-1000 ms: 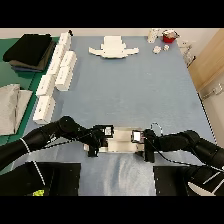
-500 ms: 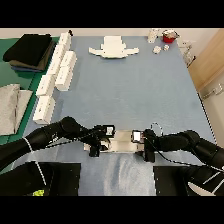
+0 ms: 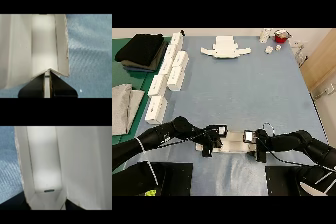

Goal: Fold the box.

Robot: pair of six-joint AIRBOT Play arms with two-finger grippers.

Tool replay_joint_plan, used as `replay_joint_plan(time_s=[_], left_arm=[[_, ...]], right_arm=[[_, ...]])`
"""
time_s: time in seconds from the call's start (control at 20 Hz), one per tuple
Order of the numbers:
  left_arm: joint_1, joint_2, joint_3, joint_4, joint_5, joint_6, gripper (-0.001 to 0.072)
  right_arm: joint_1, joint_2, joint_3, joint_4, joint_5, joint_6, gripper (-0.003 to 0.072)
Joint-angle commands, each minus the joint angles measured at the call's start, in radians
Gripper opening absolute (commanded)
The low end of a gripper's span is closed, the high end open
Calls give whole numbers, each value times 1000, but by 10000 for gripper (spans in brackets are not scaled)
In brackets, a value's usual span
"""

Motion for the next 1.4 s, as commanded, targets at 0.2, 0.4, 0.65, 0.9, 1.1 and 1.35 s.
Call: replay_joint_plan(time_s=[0.2,0.4,0.65,0.9,1.1,1.35], left_arm=[[0,0,1,10,-2,-53,106],[4,28,1,11,1,-60,105],[34,84,-42,-7,1,-37,105],[31,89,-85,-204,1,145,106],[31,85,-95,-203,10,154,107],[31,81,-113,-203,19,153,380]], right_arm=[[1,0,0,-1,0,0,499],[1,0,1,-1,0,0,499],[1,0,0,-1,0,0,499],[1,0,0,-1,0,0,499],[1,0,0,-1,0,0,499],[1,0,0,-1,0,0,499]])
